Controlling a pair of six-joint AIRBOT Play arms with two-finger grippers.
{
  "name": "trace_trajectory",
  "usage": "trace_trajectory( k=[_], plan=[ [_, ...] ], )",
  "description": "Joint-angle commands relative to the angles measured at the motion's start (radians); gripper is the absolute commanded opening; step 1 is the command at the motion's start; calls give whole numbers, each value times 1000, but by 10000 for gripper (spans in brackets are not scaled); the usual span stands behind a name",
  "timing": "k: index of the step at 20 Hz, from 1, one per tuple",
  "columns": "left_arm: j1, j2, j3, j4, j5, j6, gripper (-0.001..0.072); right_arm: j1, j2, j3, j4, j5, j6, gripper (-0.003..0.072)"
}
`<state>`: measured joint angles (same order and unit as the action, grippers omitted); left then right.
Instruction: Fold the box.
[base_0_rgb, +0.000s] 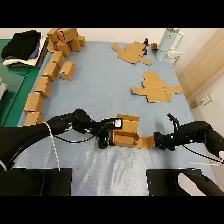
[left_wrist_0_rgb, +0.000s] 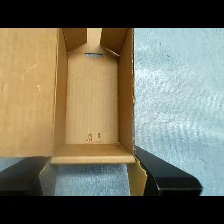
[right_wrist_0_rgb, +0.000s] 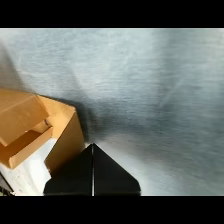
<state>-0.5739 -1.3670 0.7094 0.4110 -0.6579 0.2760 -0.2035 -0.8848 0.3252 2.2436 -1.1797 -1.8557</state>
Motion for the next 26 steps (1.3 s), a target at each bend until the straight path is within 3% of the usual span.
trace_trajectory(
  k=[1,9,10,11,12,14,16,21,26],
  plan=[
    [0,1,0,0,0,0,476,0,-1,-5,90,-31,-55,2],
    [0,1,0,0,0,0,475,0,8,18,164,-77,-76,25],
    [0,1,0,0,0,0,476,0,16,25,166,-77,-75,108],
    [0,1,0,0,0,0,476,0,21,32,165,-77,-73,267],
    [0,1,0,0,0,0,476,0,22,40,166,-77,-72,335],
    [0,1,0,0,0,0,476,0,22,50,170,-79,-72,349],
    [0,1,0,0,0,0,476,0,22,51,193,-85,-72,411],
    [0,1,0,0,0,0,476,113,20,51,200,-40,-69,416],
    [0,1,0,0,0,0,476,329,19,53,156,189,109,416]
  ],
)
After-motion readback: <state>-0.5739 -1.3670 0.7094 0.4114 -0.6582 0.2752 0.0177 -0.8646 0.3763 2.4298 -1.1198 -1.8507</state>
